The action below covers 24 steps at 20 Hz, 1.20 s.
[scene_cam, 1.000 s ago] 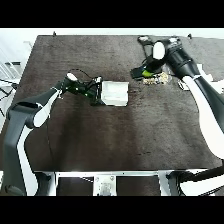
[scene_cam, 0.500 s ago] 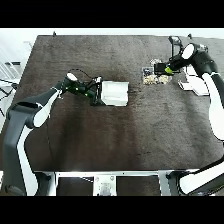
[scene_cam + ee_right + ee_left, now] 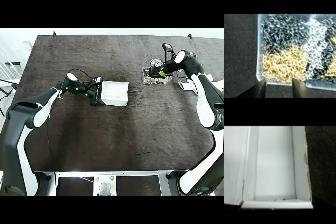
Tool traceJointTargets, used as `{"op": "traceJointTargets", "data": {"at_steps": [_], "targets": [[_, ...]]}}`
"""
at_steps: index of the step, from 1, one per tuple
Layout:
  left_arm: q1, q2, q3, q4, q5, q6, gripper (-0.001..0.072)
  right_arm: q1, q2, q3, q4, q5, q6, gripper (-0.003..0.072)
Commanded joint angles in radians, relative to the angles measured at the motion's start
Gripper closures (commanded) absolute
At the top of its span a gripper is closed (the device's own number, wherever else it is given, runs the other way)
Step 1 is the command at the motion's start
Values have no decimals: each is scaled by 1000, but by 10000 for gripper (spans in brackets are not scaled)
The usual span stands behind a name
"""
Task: Fold the box and place the chain.
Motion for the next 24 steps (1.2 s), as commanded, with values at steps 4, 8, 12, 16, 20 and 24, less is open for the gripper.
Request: {"op": "traceJointTargets", "data": {"at_steps": [4,8,12,16,20,24], "targets": [[0,1,0,0,0,0,253,5,-55,16,27,-18,-11,319],[0,1,0,0,0,0,253,8,-60,20,12,-27,-12,553],[0,1,0,0,0,0,252,7,-55,66,-3,-24,-12,666],[0,1,0,0,0,0,253,11,20,81,-3,0,-12,667],[0,1,0,0,0,0,252,11,138,81,-11,53,-34,667],[0,1,0,0,0,0,253,11,243,81,-12,51,-59,667]]}}
